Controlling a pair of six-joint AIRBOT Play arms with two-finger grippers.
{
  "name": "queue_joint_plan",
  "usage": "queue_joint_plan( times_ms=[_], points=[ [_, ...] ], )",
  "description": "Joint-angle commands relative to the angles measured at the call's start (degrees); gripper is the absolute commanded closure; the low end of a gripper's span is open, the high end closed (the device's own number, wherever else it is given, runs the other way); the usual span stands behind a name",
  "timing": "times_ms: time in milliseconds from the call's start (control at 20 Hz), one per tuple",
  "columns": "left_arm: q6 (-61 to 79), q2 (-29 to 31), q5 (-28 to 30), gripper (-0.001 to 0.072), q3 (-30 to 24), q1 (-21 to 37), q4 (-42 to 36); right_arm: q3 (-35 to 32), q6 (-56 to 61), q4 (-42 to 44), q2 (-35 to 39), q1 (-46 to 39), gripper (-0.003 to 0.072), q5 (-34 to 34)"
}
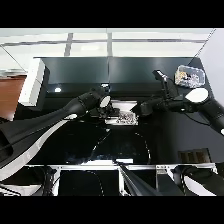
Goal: Fold the box and place the chain.
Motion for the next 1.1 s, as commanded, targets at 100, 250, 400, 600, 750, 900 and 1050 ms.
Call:
queue_joint_plan(
  times_ms=[100, 250, 400, 600, 750, 900, 1050],
  points=[
    [0.00, -0.02, 0.02, 0.0680, 0.07, 0.02, 0.00, 1.07, -0.07, -18.38, -0.35, -9.29, 0.0139, 18.32],
    [0.00, -0.02, 0.07, 0.0680, 0.07, 0.02, 0.00, -2.21, -10.71, -22.29, -0.37, -8.87, -0.0011, 12.00],
    [0.00, -0.02, 0.04, 0.0680, 0.07, 0.02, 0.00, -6.45, -28.02, -22.21, -0.72, -5.68, -0.0025, 3.69],
    [0.00, -0.02, 0.07, 0.0680, 0.07, 0.02, 0.02, -7.30, -40.04, -22.32, -2.99, 1.18, -0.0017, -0.59],
    [0.00, -0.02, 0.04, 0.0680, 0.07, 0.02, 0.02, -7.30, -45.24, -22.29, -3.13, 5.51, -0.0017, -9.11],
    [0.00, -0.02, 0.04, 0.0680, 0.07, 0.02, 0.02, -7.30, -50.10, -21.49, -3.76, 7.63, -0.0017, -15.06],
    [0.00, -0.02, 0.02, 0.0680, 0.07, 0.04, 0.04, -7.30, -51.89, -17.09, -5.55, 7.56, -0.0017, -14.95]
  ],
)
